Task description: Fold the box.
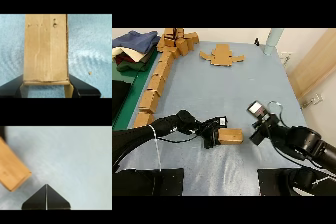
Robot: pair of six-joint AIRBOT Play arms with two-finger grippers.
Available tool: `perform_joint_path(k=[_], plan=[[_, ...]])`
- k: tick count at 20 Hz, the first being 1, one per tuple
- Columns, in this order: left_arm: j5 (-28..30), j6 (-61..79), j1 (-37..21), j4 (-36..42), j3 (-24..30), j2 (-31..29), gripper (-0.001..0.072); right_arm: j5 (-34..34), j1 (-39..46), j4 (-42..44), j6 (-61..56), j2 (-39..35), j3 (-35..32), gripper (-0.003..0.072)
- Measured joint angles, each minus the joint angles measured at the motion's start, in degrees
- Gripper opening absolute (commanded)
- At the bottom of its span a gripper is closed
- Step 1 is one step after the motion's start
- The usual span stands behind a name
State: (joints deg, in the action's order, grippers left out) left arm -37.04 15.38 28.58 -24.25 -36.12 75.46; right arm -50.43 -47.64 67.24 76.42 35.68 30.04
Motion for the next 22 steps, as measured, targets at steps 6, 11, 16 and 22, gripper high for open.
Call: perform_joint_path(k=[6, 11, 16, 22], plan=[[0.02, 0.00, 0.00, -0.02, 0.00, -0.02, 0.0414, -3.21, 4.46, -1.44, -17.51, 0.04, 0.09, 0.0006], [0.04, -4.87, -0.63, 0.02, -0.81, -1.86, 0.0414, -3.87, 5.16, -1.73, -25.46, 1.64, 0.09, 0.0006], [4.35, -14.62, -6.49, -0.31, -1.40, -5.84, 0.0414, -2.97, 5.44, -2.80, -30.60, 4.15, 0.09, 0.0005], [16.13, -33.05, -19.32, -9.46, -8.22, -4.35, 0.0414, 0.50, 5.55, -3.23, -32.50, 7.82, 0.09, 0.0006]])
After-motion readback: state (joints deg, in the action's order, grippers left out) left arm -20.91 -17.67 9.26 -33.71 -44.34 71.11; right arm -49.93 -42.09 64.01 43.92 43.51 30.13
